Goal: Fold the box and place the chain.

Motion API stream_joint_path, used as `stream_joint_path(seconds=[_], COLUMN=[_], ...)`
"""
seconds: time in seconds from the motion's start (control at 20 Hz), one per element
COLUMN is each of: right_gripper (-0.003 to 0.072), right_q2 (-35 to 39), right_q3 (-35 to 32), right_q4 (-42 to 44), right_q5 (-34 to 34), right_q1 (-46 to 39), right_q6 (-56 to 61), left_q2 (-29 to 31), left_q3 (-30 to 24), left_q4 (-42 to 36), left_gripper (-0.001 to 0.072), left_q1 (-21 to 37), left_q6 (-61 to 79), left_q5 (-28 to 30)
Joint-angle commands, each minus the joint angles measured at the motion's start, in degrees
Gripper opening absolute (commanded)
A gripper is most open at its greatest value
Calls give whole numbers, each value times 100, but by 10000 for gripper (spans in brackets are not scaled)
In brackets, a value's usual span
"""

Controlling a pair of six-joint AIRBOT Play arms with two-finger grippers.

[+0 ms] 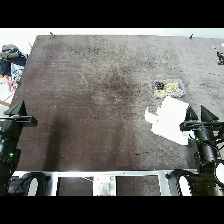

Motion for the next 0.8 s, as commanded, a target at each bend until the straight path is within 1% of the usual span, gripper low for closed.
stream_joint_path(seconds=[0.0, 0.25, 0.35, 0.4, 0.5, 0.55, 0.6, 0.7, 0.75], right_gripper=[422, 423, 423, 423, 423, 423, 423, 423, 424], right_q2=[-2, -2, -26, -138, -682, -1054, -1478, -2553, -3095], right_q3=[4, 61, 315, 485, 872, 1095, 1342, 1895, 2129], right_q4=[9, 11, 13, 13, 13, 20, 177, 820, 1054], right_q5=[55, 103, 55, -92, -535, -625, -691, -905, -892], right_q1=[-2, -2, -2, -2, -2, -2, -4, -9, -15], right_q6=[4, 9, 17, 188, 723, 811, 809, 807, 804], left_q2=[0, 0, 0, 0, 0, 0, 0, 0, 0], left_q3=[-4, -4, -4, -4, -4, -4, -4, -4, -4], left_q4=[0, 0, 2, 0, 2, 0, 0, 0, 0], left_gripper=[13, 13, 13, 13, 13, 13, 13, 13, 13], left_q1=[-2, 0, -2, -2, 0, 0, 0, -2, -2], left_q6=[2, 0, 2, 0, 0, 2, 2, 0, 0], left_q5=[2, 2, 2, 2, 2, 2, 2, 2, 2])
